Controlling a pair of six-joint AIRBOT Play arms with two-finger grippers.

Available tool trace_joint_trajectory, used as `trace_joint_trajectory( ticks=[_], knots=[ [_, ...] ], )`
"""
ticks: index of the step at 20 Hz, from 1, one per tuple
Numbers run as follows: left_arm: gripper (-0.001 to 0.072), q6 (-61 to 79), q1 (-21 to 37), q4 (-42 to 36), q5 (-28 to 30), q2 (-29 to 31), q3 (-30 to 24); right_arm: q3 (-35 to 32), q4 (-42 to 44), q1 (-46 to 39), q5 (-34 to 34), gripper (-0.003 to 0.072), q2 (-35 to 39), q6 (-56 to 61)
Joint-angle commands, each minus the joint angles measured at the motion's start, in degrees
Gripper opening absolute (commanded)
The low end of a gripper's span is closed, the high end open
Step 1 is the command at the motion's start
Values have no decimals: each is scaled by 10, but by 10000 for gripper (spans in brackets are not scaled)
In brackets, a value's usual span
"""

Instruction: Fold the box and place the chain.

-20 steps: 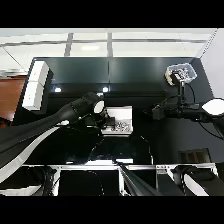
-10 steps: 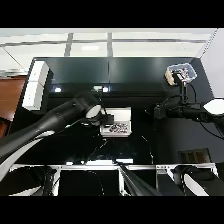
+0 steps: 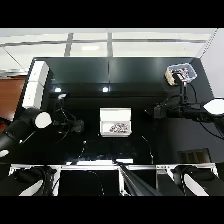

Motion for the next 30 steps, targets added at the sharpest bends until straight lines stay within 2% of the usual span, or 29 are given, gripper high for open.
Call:
trace_joint_trajectory(
  ticks=[1, 3, 4, 7, 10, 11, 13, 19, 30],
  knots=[
    [577, 689, 59, -287, -23, -9, -54, 0, 0, 0, 0, 343, 0, 11],
    [597, 854, 38, -269, -34, -20, -54, 0, 0, 0, 0, 342, 0, 13],
    [715, 921, 28, -266, -26, -23, -54, 0, 0, 0, 0, 342, 0, 16],
    [716, 1062, -4, -271, 19, -43, -52, 0, 0, 0, 0, 342, 0, 29],
    [716, 1173, -6, -380, 47, -90, -51, 0, 0, 0, 0, 342, 0, 34],
    [716, 1187, -6, -415, 58, -104, -51, 0, 0, 0, 1, 342, 0, 34],
    [716, 1186, -7, -414, 90, -126, -49, 0, 0, 2, 2, 342, 0, 37],
    [715, 1169, -3, -417, 94, -158, -22, -2, 0, 4, 1, 342, 0, 38],
    [713, 1168, -16, -416, 115, -168, -11, -28, -5, 4, -15, 342, 0, 38]
  ],
)
